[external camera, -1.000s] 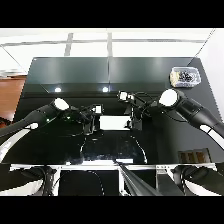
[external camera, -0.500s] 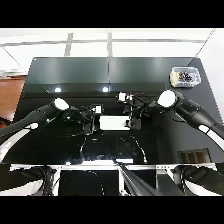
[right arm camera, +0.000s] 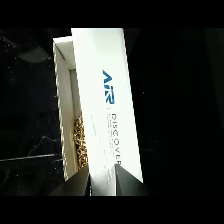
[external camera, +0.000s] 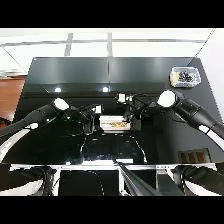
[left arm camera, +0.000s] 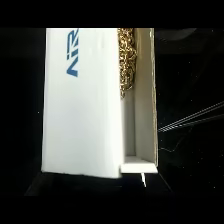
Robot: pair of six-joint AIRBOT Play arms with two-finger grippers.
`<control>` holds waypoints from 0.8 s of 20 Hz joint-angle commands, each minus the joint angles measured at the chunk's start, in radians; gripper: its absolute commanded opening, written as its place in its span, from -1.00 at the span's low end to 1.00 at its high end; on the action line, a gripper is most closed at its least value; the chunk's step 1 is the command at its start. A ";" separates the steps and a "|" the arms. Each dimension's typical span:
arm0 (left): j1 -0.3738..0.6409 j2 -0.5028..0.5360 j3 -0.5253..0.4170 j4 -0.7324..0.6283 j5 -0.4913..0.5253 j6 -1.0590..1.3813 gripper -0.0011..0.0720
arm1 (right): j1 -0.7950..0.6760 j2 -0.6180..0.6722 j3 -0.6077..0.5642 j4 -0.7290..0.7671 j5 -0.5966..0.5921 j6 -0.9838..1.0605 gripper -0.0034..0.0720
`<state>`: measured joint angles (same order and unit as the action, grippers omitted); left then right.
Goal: Fold the box and place the chain.
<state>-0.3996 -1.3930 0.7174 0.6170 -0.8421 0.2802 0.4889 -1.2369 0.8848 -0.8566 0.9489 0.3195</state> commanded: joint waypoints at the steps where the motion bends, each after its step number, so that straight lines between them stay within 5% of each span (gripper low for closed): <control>1: -0.001 -0.001 0.000 0.000 0.001 0.001 0.30 | 0.000 -0.001 0.000 -0.016 0.016 0.026 -0.55; 2: -0.001 -0.001 0.000 0.000 0.001 0.001 0.30 | 0.000 -0.001 0.000 -0.016 0.016 0.026 -0.53; 3: -0.001 -0.001 0.000 0.000 0.001 0.001 0.30 | 0.000 -0.001 0.000 -0.016 0.015 0.026 -0.21; 16: -0.001 -0.001 0.000 0.000 0.001 0.001 0.30 | 0.000 -0.003 -0.005 -0.018 0.053 0.044 -0.21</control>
<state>-0.3996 -1.3930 0.7174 0.6170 -0.8417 0.2810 0.4889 -1.2392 0.8829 -0.8734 0.9859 0.3550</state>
